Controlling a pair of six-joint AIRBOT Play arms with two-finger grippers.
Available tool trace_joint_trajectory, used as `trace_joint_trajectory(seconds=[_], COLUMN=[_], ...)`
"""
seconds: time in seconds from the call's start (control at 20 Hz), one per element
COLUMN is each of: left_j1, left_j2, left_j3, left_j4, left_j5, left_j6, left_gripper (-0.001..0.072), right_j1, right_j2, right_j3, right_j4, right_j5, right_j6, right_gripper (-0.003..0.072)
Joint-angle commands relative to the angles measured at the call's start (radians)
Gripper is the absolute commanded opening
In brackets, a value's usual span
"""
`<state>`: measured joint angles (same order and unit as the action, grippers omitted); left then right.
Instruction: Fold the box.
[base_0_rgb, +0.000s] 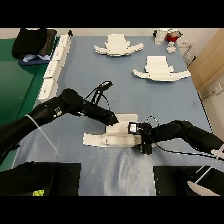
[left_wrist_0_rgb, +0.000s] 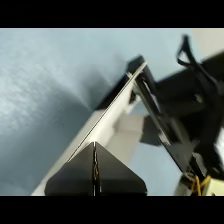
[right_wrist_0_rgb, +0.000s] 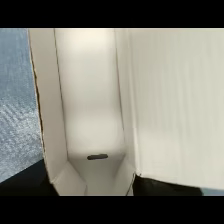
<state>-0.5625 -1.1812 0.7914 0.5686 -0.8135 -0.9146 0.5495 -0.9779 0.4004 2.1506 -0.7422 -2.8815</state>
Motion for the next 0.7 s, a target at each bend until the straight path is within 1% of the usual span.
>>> trace_joint_trajectory(seconds=[0.0,0.1,0.2,0.35,0.5,0.65], left_j1=[-0.003,-0.003,-0.003,-0.003,0.008,0.009], left_j2=[-0.089,-0.137,-0.164,-0.151,-0.094,0.034], left_j3=[0.011,0.011,0.011,0.02,0.051,0.059], left_j4=[0.083,0.084,0.081,0.083,0.084,0.104], left_j5=[0.079,0.078,0.079,0.08,0.058,-0.019], left_j6=[-0.132,-0.15,-0.15,-0.147,-0.112,-0.043], left_gripper=[0.0012,0.0012,0.0012,0.0012,0.0012,0.0012], right_j1=[0.0,0.0,0.0,0.0,0.0,0.001], right_j2=[0.0,0.0,0.0,0.0,0.0,0.0], right_j3=[0.001,0.001,0.001,0.001,0.001,0.001], right_j4=[0.0,0.0,0.0,0.0,0.0,0.0], right_j5=[0.0,0.0,0.0,0.0,0.0,0.0], right_j6=[0.0,0.0,0.0,0.0,0.0,0.0], right_gripper=[0.0505,0.0505,0.0506,0.0506,0.0505,0.0505])
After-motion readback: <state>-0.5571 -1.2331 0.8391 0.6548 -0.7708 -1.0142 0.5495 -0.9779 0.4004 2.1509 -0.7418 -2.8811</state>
